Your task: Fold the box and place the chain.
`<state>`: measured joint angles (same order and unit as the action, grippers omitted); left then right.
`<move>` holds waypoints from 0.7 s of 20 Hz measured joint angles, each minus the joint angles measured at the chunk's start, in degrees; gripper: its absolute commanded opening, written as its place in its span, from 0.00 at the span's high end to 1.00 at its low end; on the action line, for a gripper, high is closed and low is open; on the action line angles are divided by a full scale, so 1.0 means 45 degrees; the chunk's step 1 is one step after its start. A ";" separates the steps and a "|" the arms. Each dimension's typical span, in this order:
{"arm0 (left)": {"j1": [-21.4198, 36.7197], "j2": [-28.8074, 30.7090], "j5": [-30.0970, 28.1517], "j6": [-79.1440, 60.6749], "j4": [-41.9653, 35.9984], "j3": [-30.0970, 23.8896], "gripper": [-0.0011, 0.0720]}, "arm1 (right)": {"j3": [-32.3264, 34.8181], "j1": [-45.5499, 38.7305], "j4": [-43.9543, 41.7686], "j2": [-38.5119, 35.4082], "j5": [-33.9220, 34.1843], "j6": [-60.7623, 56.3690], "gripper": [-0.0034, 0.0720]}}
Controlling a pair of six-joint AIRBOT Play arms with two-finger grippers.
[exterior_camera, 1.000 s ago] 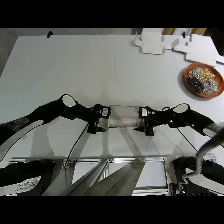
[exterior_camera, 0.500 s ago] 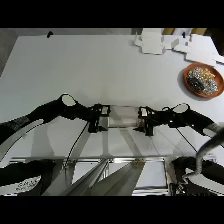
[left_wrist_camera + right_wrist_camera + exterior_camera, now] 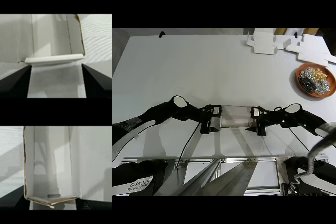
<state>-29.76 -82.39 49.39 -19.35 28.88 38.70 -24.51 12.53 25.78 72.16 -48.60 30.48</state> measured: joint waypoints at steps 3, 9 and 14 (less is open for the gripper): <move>-0.0194 -0.0131 -0.0044 -0.0481 -0.0767 -0.0010 0.02 | 0.0000 0.0010 -0.0049 0.0000 -0.0092 0.0010 0.43; -0.0301 -0.0432 -0.0364 -0.0729 -0.1209 -0.0019 0.02 | 0.0000 0.0005 -0.0039 0.0000 -0.0005 0.0000 0.43; -0.0306 -0.0661 -0.0447 -0.0797 -0.1341 -0.0019 0.03 | 0.0000 0.0005 -0.0029 0.0000 -0.0015 0.0000 0.43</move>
